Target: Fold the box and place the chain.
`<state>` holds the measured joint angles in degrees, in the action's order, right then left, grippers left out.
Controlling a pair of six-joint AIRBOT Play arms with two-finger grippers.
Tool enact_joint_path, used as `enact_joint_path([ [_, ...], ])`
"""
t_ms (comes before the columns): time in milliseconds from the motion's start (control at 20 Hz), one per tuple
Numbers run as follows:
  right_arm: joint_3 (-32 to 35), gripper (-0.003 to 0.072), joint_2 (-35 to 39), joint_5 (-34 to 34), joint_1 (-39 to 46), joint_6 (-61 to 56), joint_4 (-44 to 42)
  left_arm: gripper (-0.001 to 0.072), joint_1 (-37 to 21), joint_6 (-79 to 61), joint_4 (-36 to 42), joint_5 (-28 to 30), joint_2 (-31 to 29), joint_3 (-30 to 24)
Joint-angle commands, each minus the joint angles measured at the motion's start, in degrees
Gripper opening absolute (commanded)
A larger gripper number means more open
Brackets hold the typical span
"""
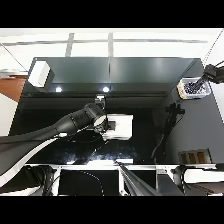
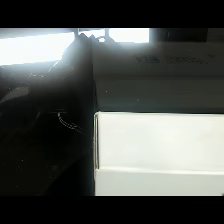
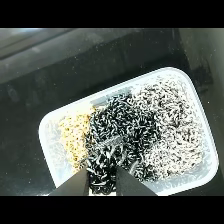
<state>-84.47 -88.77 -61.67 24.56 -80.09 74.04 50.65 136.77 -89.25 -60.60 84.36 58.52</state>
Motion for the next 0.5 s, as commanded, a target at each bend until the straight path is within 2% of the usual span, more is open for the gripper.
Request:
enact_joint_path([
  [0, 0.0, 0.0178, -1.6, 0.5, 0.0, 0.0, -0.1, 0.0036, 0.0, 0.0, 0.0, 0.1, 0.0, 0.0],
  [300, 0.0, 0.0178, -9.8, 1.3, -0.8, -2.2, -0.2, 0.0036, 0.0, 0.0, 0.0, 0.0, 0.0, 0.0],
  [450, 0.0, 0.0182, -11.2, 2.5, -1.9, -2.2, 0.0, 0.0036, 0.0, 0.0, 0.0, 0.0, 0.0, 0.0],
])
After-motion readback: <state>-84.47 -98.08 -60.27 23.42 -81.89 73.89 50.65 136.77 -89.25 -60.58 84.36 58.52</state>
